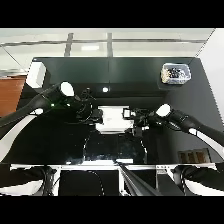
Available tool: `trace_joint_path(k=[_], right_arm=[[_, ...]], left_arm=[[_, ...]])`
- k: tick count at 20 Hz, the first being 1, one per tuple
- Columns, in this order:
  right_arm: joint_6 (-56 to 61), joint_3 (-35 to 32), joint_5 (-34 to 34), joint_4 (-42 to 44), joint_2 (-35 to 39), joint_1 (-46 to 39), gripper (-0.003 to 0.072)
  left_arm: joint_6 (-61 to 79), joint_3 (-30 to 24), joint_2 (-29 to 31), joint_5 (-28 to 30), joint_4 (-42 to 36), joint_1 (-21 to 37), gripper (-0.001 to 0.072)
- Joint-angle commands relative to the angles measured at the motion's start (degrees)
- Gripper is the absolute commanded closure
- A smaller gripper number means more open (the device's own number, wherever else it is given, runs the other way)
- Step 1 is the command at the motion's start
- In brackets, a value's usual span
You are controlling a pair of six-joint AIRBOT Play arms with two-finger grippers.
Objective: Fold the box and place the chain.
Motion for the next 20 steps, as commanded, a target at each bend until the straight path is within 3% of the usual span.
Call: trace_joint_path(k=[1, 5, 6, 7, 12, 16, 20], right_arm=[[0.0, 0.0, 0.0, 0.0, 0.0, 0.0, 0.0379], [0.0, 0.0, 0.0, 0.0, 0.0, 0.0, 0.0379], [0.0, 0.0, 0.0, 0.0, 0.0, 0.0, 0.0379], [0.0, 0.0, 0.0, 0.0, 0.0, 0.0, 0.0379], [0.0, 0.0, 0.0, 0.0, 0.0, 0.0, 0.0379], [0.0, 0.0, 0.0, 0.0, 0.0, 0.0, 0.0379], [0.0, 0.0, 0.0, 0.0, 0.0, 0.0, 0.0379]], left_arm=[[-5.3, 0.6, 0.0, 2.5, 3.0, -3.1, 0.0310], [-7.8, 0.6, 0.0, 3.6, 3.3, -4.5, 0.0314], [-8.4, 0.6, 0.0, 4.0, 3.7, -4.9, 0.0344], [-9.8, 0.7, 0.0, 4.2, 4.8, -5.6, 0.0380], [-21.2, 2.5, -0.4, 3.6, 17.6, -9.3, 0.0380], [-25.1, 4.4, -2.4, 3.7, 20.7, -11.2, 0.0380], [-30.6, 6.7, -4.5, 0.3, 25.1, -12.8, 0.0381]])
